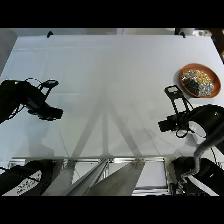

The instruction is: Fold the box and place the chain.

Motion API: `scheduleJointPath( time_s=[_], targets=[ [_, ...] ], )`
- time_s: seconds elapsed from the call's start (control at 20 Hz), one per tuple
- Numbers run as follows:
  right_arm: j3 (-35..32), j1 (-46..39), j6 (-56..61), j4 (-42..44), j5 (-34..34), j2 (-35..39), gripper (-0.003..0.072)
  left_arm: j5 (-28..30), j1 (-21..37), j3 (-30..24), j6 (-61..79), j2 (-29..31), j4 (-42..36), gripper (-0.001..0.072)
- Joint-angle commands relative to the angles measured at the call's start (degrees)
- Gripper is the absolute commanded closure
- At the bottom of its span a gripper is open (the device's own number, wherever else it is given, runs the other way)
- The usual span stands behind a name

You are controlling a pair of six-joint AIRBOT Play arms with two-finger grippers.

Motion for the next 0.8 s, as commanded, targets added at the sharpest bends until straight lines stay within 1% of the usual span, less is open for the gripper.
scheduleJointPath(
  time_s=[0.0, 0.25, 0.3, 0.35, 0.4, 0.45, 0.5, 0.55, 0.6, 0.65, 0.75],
  targets=[
    [0.04, 0.00, 0.00, 0.00, -0.31, 0.04, 0.0667, 0.00, 0.07, -0.02, 0.02, 0.04, 0.00, 0.0696],
    [0.04, 0.00, -0.55, 0.17, -0.35, 0.04, 0.0667, 0.00, 0.07, -0.02, 0.02, 0.04, 0.00, 0.0696],
    [0.20, 0.00, -1.90, -1.73, 0.13, 0.04, 0.0667, 0.00, 0.07, -0.02, 0.02, 0.04, 0.00, 0.0696],
    [0.57, -0.02, -1.18, -6.08, 2.21, 0.04, 0.0667, -0.02, 0.07, -0.02, 0.02, 0.04, 0.00, 0.0696],
    [1.25, -0.02, 0.11, -12.39, 6.16, 0.04, 0.0667, 0.00, 0.07, -0.02, 0.02, 0.04, 0.02, 0.0696],
    [2.10, -0.02, 0.48, -20.72, 11.45, 0.04, 0.0664, 0.00, 0.07, -0.02, 0.02, 0.04, 0.00, 0.0696],
    [2.80, -0.02, 0.13, -29.73, 16.92, 0.11, 0.0550, 0.00, 0.07, -0.02, 0.02, 0.04, 0.00, 0.0696],
    [3.19, -0.02, -0.90, -37.42, 20.41, 0.26, 0.0303, 0.00, 0.07, -0.02, 0.02, 0.04, 0.02, 0.0696],
    [3.26, -0.52, -3.96, -42.58, 22.18, 0.48, 0.0244, 0.00, 0.07, -0.02, 0.02, 0.04, 0.00, 0.0696],
    [3.26, -2.32, -6.43, -43.50, 22.05, 0.63, 0.0244, 0.00, 0.07, -0.02, 0.02, 0.04, 0.00, 0.0696],
    [3.26, -9.88, -8.46, -43.19, 19.67, 0.61, 0.0244, 0.00, 0.07, -0.02, 0.02, 0.04, 0.00, 0.0696]
  ],
)
